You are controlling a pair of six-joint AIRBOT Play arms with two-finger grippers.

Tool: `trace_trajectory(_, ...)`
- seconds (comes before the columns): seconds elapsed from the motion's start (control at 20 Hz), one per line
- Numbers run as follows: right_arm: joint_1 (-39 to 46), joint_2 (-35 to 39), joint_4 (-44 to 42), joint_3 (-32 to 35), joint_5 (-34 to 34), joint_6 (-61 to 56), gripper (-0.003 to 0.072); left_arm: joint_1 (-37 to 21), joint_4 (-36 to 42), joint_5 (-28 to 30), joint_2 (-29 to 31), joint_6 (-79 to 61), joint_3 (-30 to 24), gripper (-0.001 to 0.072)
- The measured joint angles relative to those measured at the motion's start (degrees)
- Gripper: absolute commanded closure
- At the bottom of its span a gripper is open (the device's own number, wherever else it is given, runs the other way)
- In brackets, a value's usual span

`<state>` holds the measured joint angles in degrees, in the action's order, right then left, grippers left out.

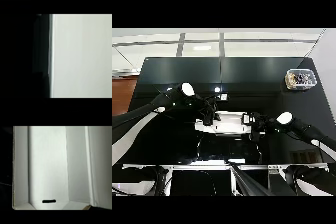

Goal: Fold the box and place the chain.

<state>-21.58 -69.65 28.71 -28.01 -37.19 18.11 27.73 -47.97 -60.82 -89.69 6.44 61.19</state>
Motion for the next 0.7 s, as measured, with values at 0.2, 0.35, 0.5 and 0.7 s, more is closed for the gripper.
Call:
trace_trajectory(0.2,0.0,0.0,0.2,0.0,0.2,-0.1,0.0236,0.0,0.0,-0.9,0.0,0.0,0.0,0.0680)
trace_trajectory(0.35,0.0,0.0,0.2,0.0,0.5,-0.2,0.0236,-0.1,0.0,-1.2,0.0,0.0,0.0,0.0459)
trace_trajectory(0.5,0.0,0.0,0.3,0.0,0.7,-0.2,0.0236,-0.7,0.0,-2.8,0.1,1.1,0.9,0.0081)
trace_trajectory(0.7,0.0,0.0,0.5,0.0,0.6,-0.3,0.0236,-3.3,-3.9,-5.1,2.4,8.6,3.0,0.0081)
